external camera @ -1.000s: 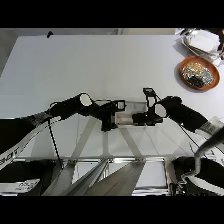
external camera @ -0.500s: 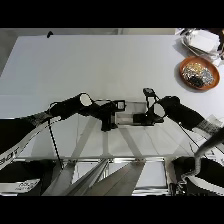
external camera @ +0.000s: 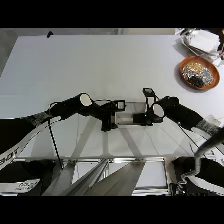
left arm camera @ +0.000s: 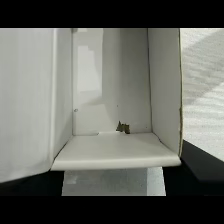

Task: Fold the box and place the chain.

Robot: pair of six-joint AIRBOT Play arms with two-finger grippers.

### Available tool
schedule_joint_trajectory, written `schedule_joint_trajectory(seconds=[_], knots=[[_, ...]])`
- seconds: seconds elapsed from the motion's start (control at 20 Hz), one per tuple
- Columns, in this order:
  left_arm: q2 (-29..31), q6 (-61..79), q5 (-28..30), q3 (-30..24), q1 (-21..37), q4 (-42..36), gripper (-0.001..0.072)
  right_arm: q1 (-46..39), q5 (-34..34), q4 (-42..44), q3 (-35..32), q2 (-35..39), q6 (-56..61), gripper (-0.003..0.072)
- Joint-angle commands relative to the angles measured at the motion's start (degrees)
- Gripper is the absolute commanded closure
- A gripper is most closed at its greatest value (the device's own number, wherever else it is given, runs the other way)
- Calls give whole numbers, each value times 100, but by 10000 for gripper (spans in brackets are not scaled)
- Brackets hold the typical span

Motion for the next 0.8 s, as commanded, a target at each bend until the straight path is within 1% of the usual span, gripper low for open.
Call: schedule_joint_trajectory(seconds=[0.0, 0.05, 0.1, 0.15, 0.2, 0.4, 0.45, 0.5, 0.55, 0.65, 0.75], knots=[[4, 4, 4, 0, -4, 4, 578, 4, -59, 57, 9, 28, -15, 671], [4, 4, 4, -2, -4, 4, 578, 4, -57, 61, 9, 79, -116, 661], [4, 4, 2, 0, -4, 4, 578, 4, -31, 52, 11, 153, -184, 552], [4, 4, 4, -2, -4, 4, 578, 2, 4, 42, 11, 247, -289, 410], [4, 4, 4, 0, -4, 4, 578, -4, 72, 11, 11, 354, -396, 342], [4, 4, 4, 0, -4, 4, 578, -22, 638, -391, 20, 708, -463, 333], [4, 4, 2, -2, -4, 4, 578, -22, 831, -503, 44, 737, -485, 273], [4, 4, 2, 0, -4, 4, 578, -22, 1029, -579, 87, 772, -647, 228], [4, 4, 4, 0, -4, 4, 578, -22, 1174, -623, 160, 837, -791, 225], [4, 4, 2, -2, -4, 4, 578, -76, 1213, -625, 385, 1029, -1078, 226], [4, 4, 2, -2, -4, 4, 578, -286, 1283, -789, 756, 1239, -1377, 228]])
